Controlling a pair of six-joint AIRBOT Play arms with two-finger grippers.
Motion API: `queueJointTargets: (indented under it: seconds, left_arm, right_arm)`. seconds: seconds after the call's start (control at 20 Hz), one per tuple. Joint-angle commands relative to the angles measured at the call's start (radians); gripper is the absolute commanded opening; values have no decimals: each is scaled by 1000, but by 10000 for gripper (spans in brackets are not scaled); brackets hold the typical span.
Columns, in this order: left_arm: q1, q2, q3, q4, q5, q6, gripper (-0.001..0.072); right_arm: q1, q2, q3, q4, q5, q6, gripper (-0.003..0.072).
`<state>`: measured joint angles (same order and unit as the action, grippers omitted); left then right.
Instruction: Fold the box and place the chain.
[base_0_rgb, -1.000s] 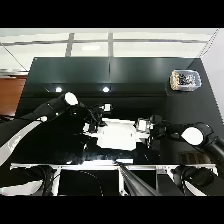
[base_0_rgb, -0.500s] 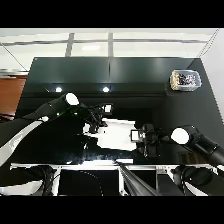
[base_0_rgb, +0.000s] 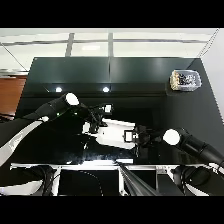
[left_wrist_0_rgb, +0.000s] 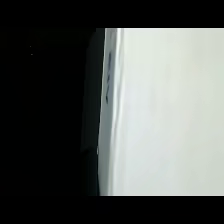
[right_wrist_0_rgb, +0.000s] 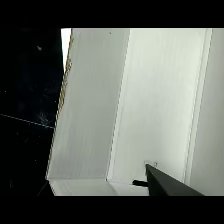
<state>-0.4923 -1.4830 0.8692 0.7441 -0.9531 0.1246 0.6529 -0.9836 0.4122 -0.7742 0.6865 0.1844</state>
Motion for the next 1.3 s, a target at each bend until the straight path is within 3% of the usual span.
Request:
queueJointTargets:
  seconds: [0.0,0.2,0.75,1.05,1.25]
  left_arm:
    - [0,0,0,0,2,-1,27]
    - [0,0,0,0,0,-1,28]
    - [0,0,0,0,-1,-1,28]
    - [0,0,0,0,-1,-1,28]
    - [0,0,0,0,-1,-1,28]
  right_arm:
    - [-7,6,3,-1,-38,32,619]
    - [-86,61,31,-80,-35,77,619]
    - [-172,63,76,-68,-37,64,619]
    - [-197,49,75,44,-17,-3,619]
    - [-196,-10,70,130,33,-159,619]
